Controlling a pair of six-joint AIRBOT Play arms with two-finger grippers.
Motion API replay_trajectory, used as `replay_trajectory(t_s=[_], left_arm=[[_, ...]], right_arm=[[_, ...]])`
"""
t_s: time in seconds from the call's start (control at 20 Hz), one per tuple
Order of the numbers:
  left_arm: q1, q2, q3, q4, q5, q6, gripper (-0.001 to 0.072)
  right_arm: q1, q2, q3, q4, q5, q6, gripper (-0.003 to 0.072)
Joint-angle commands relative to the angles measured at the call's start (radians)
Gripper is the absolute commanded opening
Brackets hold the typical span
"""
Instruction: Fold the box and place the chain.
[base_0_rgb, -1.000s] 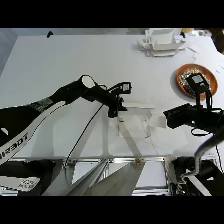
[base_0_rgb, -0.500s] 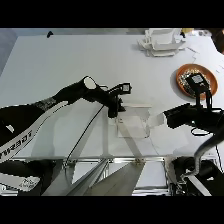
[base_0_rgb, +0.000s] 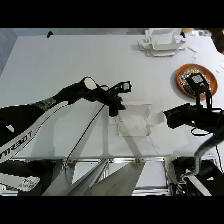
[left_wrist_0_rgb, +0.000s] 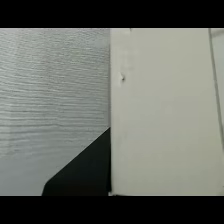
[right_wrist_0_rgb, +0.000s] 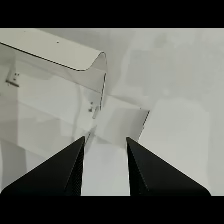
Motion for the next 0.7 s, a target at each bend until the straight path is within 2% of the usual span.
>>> replay_trajectory(t_s=[0.0, 0.2, 0.45, 0.65], left_arm=[[0.000, 0.009, 0.000, 0.000, 0.026, -0.016, 0.0001], [0.000, 0.045, 0.000, 0.016, 0.051, -0.012, 0.0002], [0.000, 0.017, 0.000, 0.067, -0.040, -0.002, 0.0002], [0.000, 0.010, 0.000, 0.067, -0.053, 0.015, 0.0002]], right_arm=[[0.000, 0.001, 0.001, 0.001, 0.000, 0.001, 0.0296], [0.000, 0.001, 0.001, 0.001, 0.000, 0.001, 0.0296], [0.000, 0.001, 0.001, 0.002, 0.000, 0.002, 0.0296], [0.001, 0.001, 0.001, 0.002, 0.000, 0.002, 0.0296]])
